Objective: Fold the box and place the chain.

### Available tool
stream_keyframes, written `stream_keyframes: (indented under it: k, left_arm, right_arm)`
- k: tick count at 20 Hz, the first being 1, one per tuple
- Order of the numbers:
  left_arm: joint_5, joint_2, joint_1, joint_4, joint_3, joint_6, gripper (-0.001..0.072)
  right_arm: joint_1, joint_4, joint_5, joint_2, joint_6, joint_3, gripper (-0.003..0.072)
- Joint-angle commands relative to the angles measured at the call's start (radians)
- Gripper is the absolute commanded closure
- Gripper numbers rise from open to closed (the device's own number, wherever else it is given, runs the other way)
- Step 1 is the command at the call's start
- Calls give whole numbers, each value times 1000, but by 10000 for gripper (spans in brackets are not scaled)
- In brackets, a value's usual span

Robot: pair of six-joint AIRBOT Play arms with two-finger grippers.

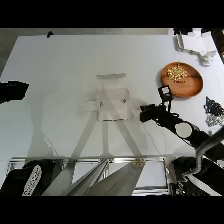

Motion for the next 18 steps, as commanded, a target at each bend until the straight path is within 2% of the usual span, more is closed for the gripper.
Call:
stream_keyframes:
  k: [1, 16, 18]
  left_arm:
    - [0, 0, 1, 0, 1, 0, 310]
    - [20, -2, 1, -31, 0, -15, 311]
    - [-19, -2, 1, -57, 0, -15, 310]
  right_arm:
    - [35, 7, -55, -62, 20, -9, 683]
    - [60, 14, -72, -79, 18, -9, 678]
    - [60, 14, -72, -79, 18, -9, 678]
